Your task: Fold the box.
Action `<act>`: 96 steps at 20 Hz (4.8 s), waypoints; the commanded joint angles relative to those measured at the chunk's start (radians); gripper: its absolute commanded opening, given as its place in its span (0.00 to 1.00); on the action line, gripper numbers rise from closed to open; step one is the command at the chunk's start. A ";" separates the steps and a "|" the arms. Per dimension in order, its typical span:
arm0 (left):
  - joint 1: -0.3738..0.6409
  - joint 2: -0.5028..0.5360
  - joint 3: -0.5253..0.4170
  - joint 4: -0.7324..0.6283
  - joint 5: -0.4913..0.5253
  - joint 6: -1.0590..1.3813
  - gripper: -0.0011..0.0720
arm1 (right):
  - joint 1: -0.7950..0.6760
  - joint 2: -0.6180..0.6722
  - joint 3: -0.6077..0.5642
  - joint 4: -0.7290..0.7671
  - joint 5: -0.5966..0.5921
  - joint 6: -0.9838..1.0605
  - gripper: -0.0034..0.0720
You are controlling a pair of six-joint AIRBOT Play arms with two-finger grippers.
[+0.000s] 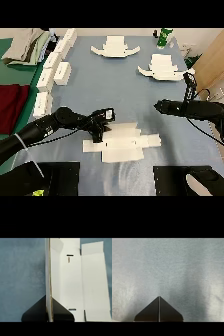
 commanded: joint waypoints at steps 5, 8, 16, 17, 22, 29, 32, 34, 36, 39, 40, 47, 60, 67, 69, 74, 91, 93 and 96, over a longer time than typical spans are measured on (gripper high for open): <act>-0.116 0.088 -0.034 0.005 0.223 0.112 0.03 | 0.001 -0.001 -0.001 0.001 0.000 0.000 0.05; -0.143 0.036 -0.078 0.006 0.248 0.030 0.03 | 0.001 -0.001 -0.001 0.001 -0.001 0.000 0.05; -0.142 -0.016 -0.069 0.025 0.188 -0.107 0.03 | 0.001 -0.001 -0.001 0.001 -0.012 0.000 0.05; -0.140 -0.016 -0.051 0.070 0.167 -0.154 0.03 | 0.001 -0.001 -0.001 0.000 -0.015 0.000 0.05; -0.137 -0.016 0.092 0.339 0.022 -0.374 0.03 | 0.001 -0.001 -0.001 0.001 -0.023 -0.011 0.05; -0.099 -0.017 0.117 0.287 -0.069 -0.352 0.03 | 0.001 -0.001 -0.001 0.001 -0.024 -0.018 0.05; -0.037 -0.018 0.117 0.155 -0.087 -0.259 0.03 | 0.001 -0.001 -0.001 0.001 -0.024 -0.018 0.05; -0.007 -0.027 0.116 0.040 -0.093 -0.159 0.03 | 0.001 -0.001 -0.001 0.002 -0.024 -0.018 0.05; -0.002 -0.056 0.116 0.021 -0.102 -0.142 0.03 | 0.001 -0.001 -0.001 0.004 -0.025 -0.018 0.05; -0.002 -0.112 0.116 0.023 -0.144 -0.118 0.03 | 0.001 -0.001 -0.001 0.005 -0.032 -0.018 0.05; -0.002 -0.123 0.116 0.021 -0.145 -0.118 0.03 | 0.001 -0.001 -0.001 0.005 -0.031 -0.018 0.05; -0.002 -0.156 0.116 0.019 -0.153 -0.119 0.03 | 0.001 -0.001 -0.001 0.008 -0.032 -0.018 0.05; -0.003 -0.158 0.116 0.021 -0.230 -0.129 0.04 | 0.001 -0.001 -0.001 0.008 -0.047 -0.018 0.05; -0.003 -0.158 0.116 0.020 -0.221 -0.129 0.04 | 0.002 0.085 -0.001 0.010 -0.373 -0.017 0.05; -0.003 -0.158 0.116 0.020 -0.220 -0.129 0.04 | 0.031 0.154 -0.005 -0.018 -0.518 -0.011 0.05; -0.003 -0.158 0.116 0.020 -0.220 -0.129 0.04 | 0.325 0.381 -0.160 -0.026 -0.626 -0.042 0.05; -0.005 -0.158 0.116 0.020 -0.220 -0.129 0.04 | 0.992 -0.068 -0.130 -0.639 -0.036 -0.153 0.83; -0.005 -0.158 0.116 0.020 -0.220 -0.129 0.04 | 0.992 -0.069 -0.130 -0.703 -0.021 -0.081 0.82; -0.005 -0.158 0.116 0.020 -0.220 -0.129 0.04 | 0.993 -0.060 -0.129 -0.756 -0.027 -0.002 0.82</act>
